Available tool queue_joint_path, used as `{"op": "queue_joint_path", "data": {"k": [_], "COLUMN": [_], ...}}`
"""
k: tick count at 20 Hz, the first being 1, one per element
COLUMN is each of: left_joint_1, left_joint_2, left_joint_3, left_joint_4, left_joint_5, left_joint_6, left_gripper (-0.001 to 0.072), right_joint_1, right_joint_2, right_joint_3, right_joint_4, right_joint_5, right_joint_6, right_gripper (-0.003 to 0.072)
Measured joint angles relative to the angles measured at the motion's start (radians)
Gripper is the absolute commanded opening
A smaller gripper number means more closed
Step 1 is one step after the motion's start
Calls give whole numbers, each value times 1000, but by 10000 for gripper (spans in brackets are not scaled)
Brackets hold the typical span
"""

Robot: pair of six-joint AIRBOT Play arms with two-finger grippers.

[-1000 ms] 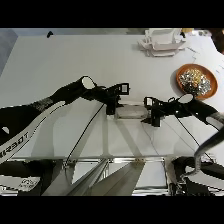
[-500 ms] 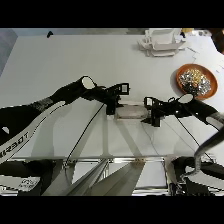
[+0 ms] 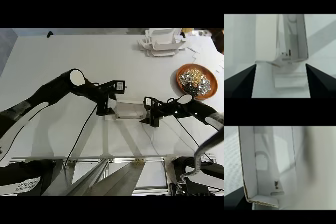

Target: Fold the box and place the chain.

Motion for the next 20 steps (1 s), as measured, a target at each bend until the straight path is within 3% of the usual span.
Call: {"op": "queue_joint_path", "data": {"k": [2,3,4,5,9,11,15,20], "left_joint_1": [1,-2,-7,-16,-107,-169,-242,-211], "left_joint_2": [67,102,131,152,174,147,50,-91], "left_joint_3": [0,0,0,0,0,0,0,0], "left_joint_4": [62,77,90,100,101,101,64,-147], "left_joint_5": [-34,-50,-58,-75,-104,-68,189,530], "left_joint_6": [-95,-141,-183,-214,-274,-283,-295,-301], "left_gripper": [558,386,134,12,3,5,1,1], "right_joint_1": [0,0,0,0,0,0,0,0], "right_joint_2": [0,0,0,0,0,0,0,0], "right_joint_3": [0,0,0,0,0,0,0,0], "right_joint_4": [-2,-2,-3,-3,-5,-5,-5,-5], "right_joint_5": [0,0,1,1,2,2,2,3], "right_joint_6": [0,0,0,-1,-1,-1,-1,-1], "right_gripper": [411,411,411,411,411,411,411,411]}}
